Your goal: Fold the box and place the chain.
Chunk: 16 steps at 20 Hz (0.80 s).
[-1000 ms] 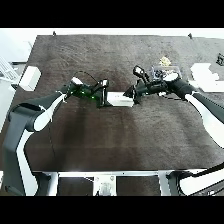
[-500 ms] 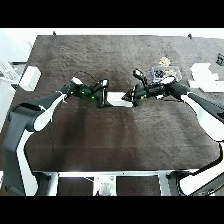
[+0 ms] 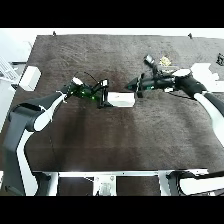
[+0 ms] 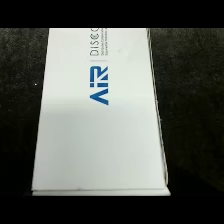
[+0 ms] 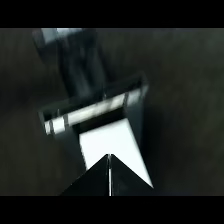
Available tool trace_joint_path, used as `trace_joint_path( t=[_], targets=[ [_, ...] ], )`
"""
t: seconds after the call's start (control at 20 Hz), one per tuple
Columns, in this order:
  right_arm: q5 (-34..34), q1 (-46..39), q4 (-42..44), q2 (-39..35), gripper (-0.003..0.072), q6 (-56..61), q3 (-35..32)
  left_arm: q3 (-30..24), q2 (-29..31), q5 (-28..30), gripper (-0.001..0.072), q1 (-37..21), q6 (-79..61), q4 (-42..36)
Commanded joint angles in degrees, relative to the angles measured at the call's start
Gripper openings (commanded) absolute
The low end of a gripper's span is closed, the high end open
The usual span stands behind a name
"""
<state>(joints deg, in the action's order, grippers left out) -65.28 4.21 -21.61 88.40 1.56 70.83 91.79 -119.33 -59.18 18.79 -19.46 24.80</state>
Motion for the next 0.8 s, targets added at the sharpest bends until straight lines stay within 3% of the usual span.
trace_joint_path(
  t=[0.0,0.4,0.55,0.75],
  targets=[
    [0.4,-0.9,2.5,-9.7,0.0012,3.9,-2.5,0.0,0.0,0.1,0.0525,0.0,-0.1,0.0],
    [10.9,-6.9,2.5,-34.8,0.0013,7.7,-33.6,0.0,0.0,0.0,0.0526,0.0,-0.1,0.0],
    [10.9,-9.8,2.6,-37.8,0.0013,7.4,-38.9,0.0,0.0,0.0,0.0526,0.0,-0.1,0.0],
    [10.9,-10.0,3.1,-38.1,0.0014,7.2,-39.5,0.0,0.0,-0.4,0.0526,0.0,-0.1,-1.8]
  ],
)
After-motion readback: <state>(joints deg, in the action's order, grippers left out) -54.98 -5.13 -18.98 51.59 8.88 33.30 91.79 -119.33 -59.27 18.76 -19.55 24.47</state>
